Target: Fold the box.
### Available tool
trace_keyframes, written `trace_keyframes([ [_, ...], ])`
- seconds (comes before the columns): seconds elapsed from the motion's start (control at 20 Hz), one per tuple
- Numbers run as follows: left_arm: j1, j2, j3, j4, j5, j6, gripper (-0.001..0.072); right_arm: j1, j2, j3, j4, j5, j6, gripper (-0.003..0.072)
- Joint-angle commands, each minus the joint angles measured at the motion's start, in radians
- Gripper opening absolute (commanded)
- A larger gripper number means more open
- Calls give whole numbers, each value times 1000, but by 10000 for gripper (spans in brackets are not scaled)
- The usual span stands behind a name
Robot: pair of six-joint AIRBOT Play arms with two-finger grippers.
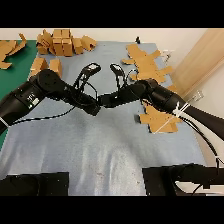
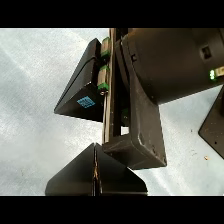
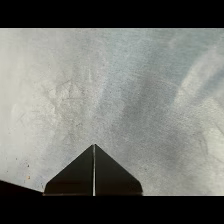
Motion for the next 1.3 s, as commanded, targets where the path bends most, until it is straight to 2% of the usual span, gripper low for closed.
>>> trace_keyframes([
  [0.0,0,1,0,0,0,0,12,1,0,1,0,0,0,4],
  [0.55,-1,1,0,0,3,1,12,2,0,1,6,0,1,4],
  [0.75,0,1,0,0,132,0,12,-7,-1,3,10,-3,43,5],
  [0.85,0,-1,0,0,151,-29,11,-74,-1,50,-152,-144,145,5],
  [1.0,0,-9,0,0,153,-31,12,-267,-1,158,-533,-558,212,10],
  [1.1,0,-15,0,0,179,-74,14,-428,-1,189,-724,-755,136,284],
  [1.15,1,-19,0,1,201,-108,16,-511,-1,189,-775,-799,73,344],
  [1.2,0,-24,0,0,231,-136,238,-604,-2,188,-794,-816,28,450],
  [1.25,0,-29,0,-2,257,-171,610,-691,-2,188,-790,-811,-2,466],
])
